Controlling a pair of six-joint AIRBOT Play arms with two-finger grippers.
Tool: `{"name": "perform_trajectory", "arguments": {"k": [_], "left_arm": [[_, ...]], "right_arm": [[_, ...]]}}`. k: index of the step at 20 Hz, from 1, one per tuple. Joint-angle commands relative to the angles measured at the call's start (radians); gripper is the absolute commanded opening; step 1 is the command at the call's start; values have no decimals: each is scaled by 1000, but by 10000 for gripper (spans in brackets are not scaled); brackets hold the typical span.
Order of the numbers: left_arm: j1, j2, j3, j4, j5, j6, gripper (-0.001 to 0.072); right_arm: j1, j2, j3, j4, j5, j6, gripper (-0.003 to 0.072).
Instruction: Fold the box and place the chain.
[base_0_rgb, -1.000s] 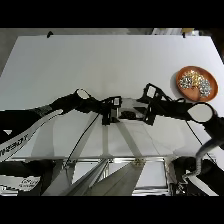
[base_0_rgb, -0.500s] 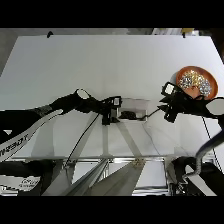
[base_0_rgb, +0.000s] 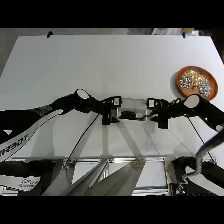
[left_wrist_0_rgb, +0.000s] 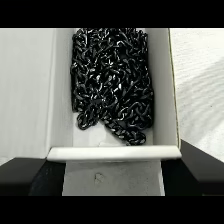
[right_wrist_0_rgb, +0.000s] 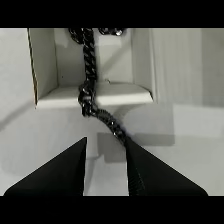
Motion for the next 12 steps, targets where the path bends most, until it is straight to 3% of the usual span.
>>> {"name": "perform_trajectory", "arguments": {"k": [1,4,5,7,10,12], "left_arm": [[0,0,0,0,0,0,270],[0,0,0,0,0,0,270],[0,0,0,0,0,0,270],[0,0,0,0,0,0,270],[0,0,0,0,0,0,270],[0,0,0,0,0,0,270]], "right_arm": [[25,-45,0,61,-65,-39,277],[25,-45,0,103,-78,-39,259],[25,-45,0,116,-63,-44,220],[25,-45,0,113,-11,-87,213],[25,-29,0,60,63,-87,21],[25,23,0,-21,68,-28,21]]}}
